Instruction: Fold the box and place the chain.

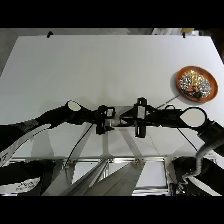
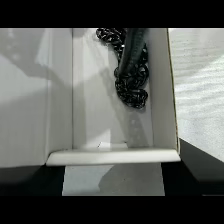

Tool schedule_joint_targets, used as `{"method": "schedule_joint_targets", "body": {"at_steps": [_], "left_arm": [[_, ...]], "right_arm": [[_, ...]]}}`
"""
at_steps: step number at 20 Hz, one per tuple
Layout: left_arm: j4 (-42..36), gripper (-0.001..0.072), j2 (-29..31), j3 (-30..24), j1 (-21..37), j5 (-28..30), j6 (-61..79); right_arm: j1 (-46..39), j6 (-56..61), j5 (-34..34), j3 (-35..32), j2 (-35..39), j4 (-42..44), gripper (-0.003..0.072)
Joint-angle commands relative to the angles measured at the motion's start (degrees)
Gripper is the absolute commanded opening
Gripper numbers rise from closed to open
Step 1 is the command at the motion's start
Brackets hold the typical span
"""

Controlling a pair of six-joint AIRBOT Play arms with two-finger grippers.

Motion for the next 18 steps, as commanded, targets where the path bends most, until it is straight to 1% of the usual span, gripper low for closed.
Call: {"method": "schedule_joint_targets", "body": {"at_steps": [1, 2, 3, 4, 5, 8, 11, 12, 13, 14, 16, 17, 18], "left_arm": [[0.0, 0.0256, 0.0, 0.0, 0.0, -0.1, 0.0], [0.0, 0.0256, 0.0, 0.0, 0.0, -0.1, 0.0], [0.0, 0.0256, 0.0, 0.0, 0.0, -0.1, 0.0], [0.0, 0.0256, 0.0, 0.0, 0.0, -0.1, 0.0], [0.0, 0.0256, 0.0, 0.0, 0.0, -0.1, 0.0], [0.0, 0.0256, 0.0, 0.0, 0.0, -0.1, 0.0], [0.0, 0.0256, 0.0, 0.0, 0.0, -0.1, 0.0], [0.0, 0.0256, 0.0, 0.0, 0.0, -0.1, 0.0], [0.0, 0.0256, 0.0, 0.0, 0.0, -0.1, 0.0], [0.0, 0.0256, 0.0, 0.0, 0.0, -0.1, 0.0], [0.0, 0.0256, 0.0, 0.0, 0.0, -0.1, 0.0], [0.0, 0.0256, 0.0, 0.0, 0.0, -0.1, 0.0], [0.0, 0.0256, 0.0, 0.0, 0.0, -0.1, 0.0]], "right_arm": [[0.5, 1.0, -0.8, 0.1, -4.8, -3.0, 0.0021], [0.5, 2.1, -0.8, 0.1, -5.3, -4.8, 0.0060], [0.5, 2.5, -0.9, 0.1, -5.3, -5.7, 0.0146], [0.5, 2.5, -0.9, 0.1, -5.0, -5.8, 0.0258], [0.2, 2.4, -1.0, 0.2, -4.4, -5.7, 0.0292], [-2.5, 2.4, -0.9, 0.6, 0.0, -6.0, 0.0290], [-9.6, 4.3, 0.5, 0.6, 6.9, -10.0, 0.0288], [-12.8, 4.7, 1.4, 0.6, 8.5, -12.1, 0.0277], [-16.5, 4.7, 2.7, 0.5, 9.5, -15.6, 0.0213], [-19.9, 4.8, 3.8, 0.5, 9.6, -19.3, 0.0174], [-25.9, 4.8, 5.5, 0.5, 8.2, -28.0, 0.0175], [-27.4, 4.9, 5.4, 0.5, 6.7, -31.3, 0.0175], [-27.8, 5.0, 4.8, 0.5, 4.9, -32.6, 0.0175]]}}
